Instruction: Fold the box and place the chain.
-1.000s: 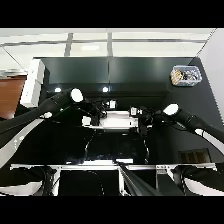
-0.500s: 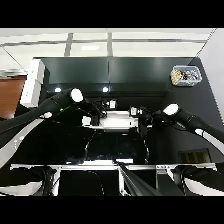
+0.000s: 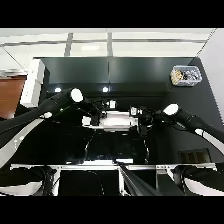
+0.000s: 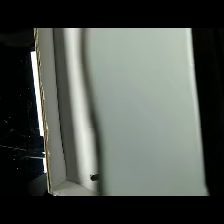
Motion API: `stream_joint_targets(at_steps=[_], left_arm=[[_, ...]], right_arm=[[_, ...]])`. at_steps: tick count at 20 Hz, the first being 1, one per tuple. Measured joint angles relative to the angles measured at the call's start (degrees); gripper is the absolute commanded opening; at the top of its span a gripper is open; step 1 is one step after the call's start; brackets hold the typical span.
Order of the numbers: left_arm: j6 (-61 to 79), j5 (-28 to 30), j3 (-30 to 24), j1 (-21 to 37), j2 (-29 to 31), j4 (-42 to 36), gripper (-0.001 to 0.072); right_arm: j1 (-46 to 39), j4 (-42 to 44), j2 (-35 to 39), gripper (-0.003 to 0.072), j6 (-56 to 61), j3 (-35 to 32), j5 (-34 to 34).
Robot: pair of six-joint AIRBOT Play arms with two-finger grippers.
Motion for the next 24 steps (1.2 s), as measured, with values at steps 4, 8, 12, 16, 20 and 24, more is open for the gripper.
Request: stream_joint_targets(at_steps=[4, 8, 12, 16, 20, 24], left_arm=[[-2.4, -0.44, 0.0, 0.35, 1.75, 0.79, 0.071], [-11.47, -1.16, 0.0, 2.27, 6.6, 4.68, 0.071], [-23.39, -7.65, 0.02, 6.01, 11.32, 7.87, 0.0574], [-35.89, -18.34, -0.02, 8.72, 12.26, 6.84, 0.0027], [-36.54, -23.1, -2.62, 9.05, 11.5, -7.8, 0.0027], [-31.36, -14.53, -5.88, 8.2, 10.27, -25.55, 0.0027]], right_arm=[[0.0, 0.04, 0.0, 0.0436, -0.22, 0.0, -0.04], [0.0, 0.07, 0.0, 0.0435, -0.02, 0.0, -0.07], [0.0, 0.04, 0.0, 0.0435, -0.02, 0.0, -0.04], [0.0, 0.04, 0.0, 0.0434, -0.02, 0.0, 0.0], [0.0, -0.07, 0.0, 0.013, -0.02, 0.0, 0.11], [0.0, -0.24, 0.0, 0.0129, -0.04, 0.0, 0.35]])
